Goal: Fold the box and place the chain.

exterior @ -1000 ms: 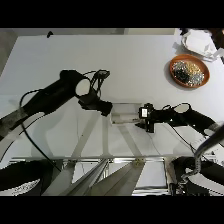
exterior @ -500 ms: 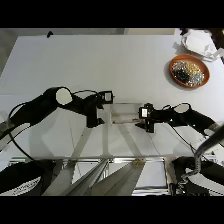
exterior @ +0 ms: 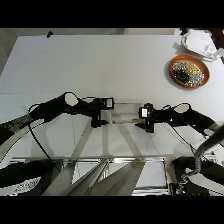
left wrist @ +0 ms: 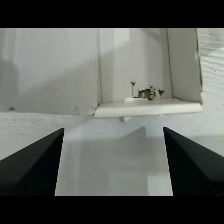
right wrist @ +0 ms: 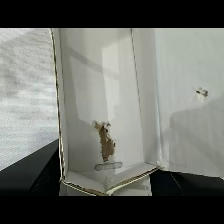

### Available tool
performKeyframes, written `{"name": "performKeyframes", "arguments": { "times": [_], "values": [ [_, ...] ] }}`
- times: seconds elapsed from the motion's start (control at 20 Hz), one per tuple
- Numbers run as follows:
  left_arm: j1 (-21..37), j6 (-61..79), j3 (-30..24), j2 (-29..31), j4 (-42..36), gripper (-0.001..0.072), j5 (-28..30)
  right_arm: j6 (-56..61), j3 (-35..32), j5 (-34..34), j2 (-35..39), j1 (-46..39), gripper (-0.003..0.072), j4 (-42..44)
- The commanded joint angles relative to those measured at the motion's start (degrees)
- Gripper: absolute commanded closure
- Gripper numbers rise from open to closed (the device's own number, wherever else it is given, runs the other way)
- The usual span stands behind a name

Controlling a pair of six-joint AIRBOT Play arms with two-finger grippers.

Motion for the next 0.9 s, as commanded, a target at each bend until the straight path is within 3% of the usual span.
{"name": "performKeyframes", "arguments": {
  "times": [0.0,0.25,0.85],
  "values": [
    [-0.3,1.6,-0.1,-0.7,-1.0,0.0006,0.7,0.0,0.0,0.0,0.0,0.0,0.0250,0.0],
    [-0.3,3.9,-0.1,-0.9,-1.8,0.0006,-2.3,0.0,0.0,0.0,0.0,0.0,0.0250,0.0],
    [-2.7,3.9,-0.6,-2.3,-6.4,0.0008,-0.5,0.0,0.0,0.0,0.0,0.0,0.0250,0.0]
  ]
}}
